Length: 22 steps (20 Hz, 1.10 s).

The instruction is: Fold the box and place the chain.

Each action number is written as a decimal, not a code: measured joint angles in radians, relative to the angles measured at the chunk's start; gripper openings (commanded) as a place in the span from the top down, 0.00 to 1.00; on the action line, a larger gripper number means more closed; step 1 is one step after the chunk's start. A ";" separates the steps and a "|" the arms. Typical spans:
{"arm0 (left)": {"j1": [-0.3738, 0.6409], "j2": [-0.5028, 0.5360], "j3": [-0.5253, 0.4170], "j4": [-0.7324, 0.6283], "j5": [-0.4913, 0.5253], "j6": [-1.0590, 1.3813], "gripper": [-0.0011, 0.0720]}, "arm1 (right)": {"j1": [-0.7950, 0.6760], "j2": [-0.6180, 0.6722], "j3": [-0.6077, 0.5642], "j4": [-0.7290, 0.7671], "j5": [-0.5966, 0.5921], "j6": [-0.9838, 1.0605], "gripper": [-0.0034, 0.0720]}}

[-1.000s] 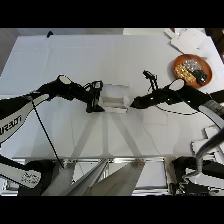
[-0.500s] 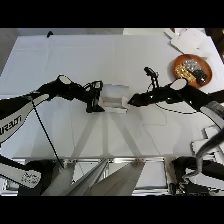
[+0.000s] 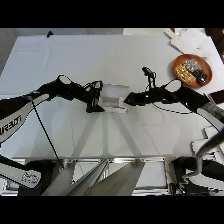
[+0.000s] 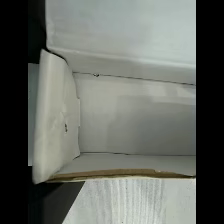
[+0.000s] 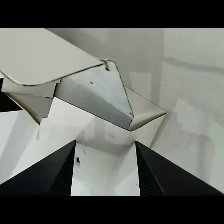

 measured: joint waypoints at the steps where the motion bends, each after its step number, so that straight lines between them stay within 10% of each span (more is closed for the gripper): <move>1: 0.000 0.000 0.000 0.000 0.000 0.000 0.47 | 0.009 0.000 0.000 -0.016 -0.011 0.027 0.40; 15: 0.000 0.000 0.000 0.000 0.000 0.000 0.47 | 0.089 0.000 0.000 -0.142 -0.201 0.241 0.39; 17: 0.000 0.000 0.000 0.000 0.000 0.000 0.47 | 0.090 0.000 0.000 -0.156 -0.200 0.250 0.19; 22: 0.000 0.000 0.000 0.000 0.000 0.000 0.47 | 0.091 0.000 0.000 -0.214 -0.183 0.261 0.17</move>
